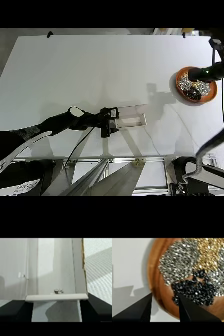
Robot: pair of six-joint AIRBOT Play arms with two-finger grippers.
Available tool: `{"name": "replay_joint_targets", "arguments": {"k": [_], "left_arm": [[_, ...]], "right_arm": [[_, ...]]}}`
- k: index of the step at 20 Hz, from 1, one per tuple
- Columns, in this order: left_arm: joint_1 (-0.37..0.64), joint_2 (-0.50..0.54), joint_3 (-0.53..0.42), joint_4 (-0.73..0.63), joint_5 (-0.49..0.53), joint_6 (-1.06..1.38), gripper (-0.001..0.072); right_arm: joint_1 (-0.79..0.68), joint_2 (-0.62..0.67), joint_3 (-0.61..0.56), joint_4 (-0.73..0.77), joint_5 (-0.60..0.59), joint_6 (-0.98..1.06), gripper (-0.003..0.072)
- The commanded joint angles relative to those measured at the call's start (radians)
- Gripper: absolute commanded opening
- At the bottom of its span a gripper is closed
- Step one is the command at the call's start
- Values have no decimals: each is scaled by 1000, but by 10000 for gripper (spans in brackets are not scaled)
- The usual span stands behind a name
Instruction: Fold the box and place the chain.
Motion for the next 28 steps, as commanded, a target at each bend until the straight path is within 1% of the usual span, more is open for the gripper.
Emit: {"name": "replay_joint_targets", "arguments": {"k": [1, 5, 8, 12, 16, 18, 23, 26, 28], "left_arm": [[0, 0, 0, 0, 0, 0, 370], [0, 0, 0, 0, 0, 0, 370], [0, 0, 0, 0, 0, 0, 370], [0, 0, 0, 0, 0, 0, 370], [0, 0, 0, 0, 0, 0, 370], [0, 0, 0, 0, 0, 0, 370], [0, 0, 0, 0, 0, 0, 370], [0, 0, 0, 0, 0, 0, 370], [0, 0, 0, 0, 0, 0, 370]], "right_arm": [[-67, -71, 6, 1, 18, 8, 320], [-68, -118, 6, 3, 43, 31, 320], [-68, -131, 6, 3, 51, 43, 319], [-68, -161, 6, 0, 98, 61, 319], [-68, -176, 5, -24, 80, 66, 317], [-68, -177, 6, -58, 72, 100, 287], [-68, -197, 6, -78, 72, 117, 287], [-68, -208, 5, -78, 55, 116, 268], [-68, -210, 6, -78, 37, 116, 217]]}}
